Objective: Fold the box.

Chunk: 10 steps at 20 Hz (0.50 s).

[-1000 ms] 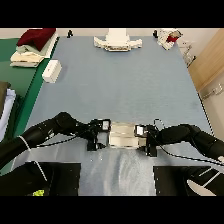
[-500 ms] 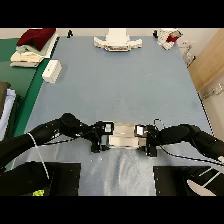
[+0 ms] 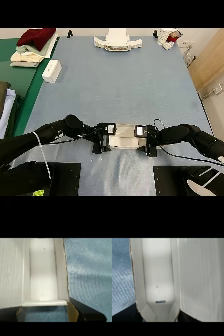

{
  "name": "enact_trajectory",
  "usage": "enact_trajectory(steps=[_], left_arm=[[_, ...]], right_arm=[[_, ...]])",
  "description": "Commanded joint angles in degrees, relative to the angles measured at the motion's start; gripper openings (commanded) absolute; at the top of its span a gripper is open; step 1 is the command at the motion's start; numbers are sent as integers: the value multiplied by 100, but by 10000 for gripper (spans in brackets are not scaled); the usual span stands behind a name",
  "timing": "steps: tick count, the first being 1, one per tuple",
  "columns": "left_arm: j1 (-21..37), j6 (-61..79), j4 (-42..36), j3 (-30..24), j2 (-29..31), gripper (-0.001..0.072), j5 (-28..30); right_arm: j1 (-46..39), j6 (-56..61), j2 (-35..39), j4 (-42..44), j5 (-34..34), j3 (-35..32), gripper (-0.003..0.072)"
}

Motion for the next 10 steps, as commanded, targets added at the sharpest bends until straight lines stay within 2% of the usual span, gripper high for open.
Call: enact_trajectory(steps=[1,10], left_arm=[[-7,-247,199,0,-11,705,98],[-116,-254,33,2,-11,705,232]], right_arm=[[-4,7,0,4,2,2,509],[-4,7,0,4,2,2,509]])
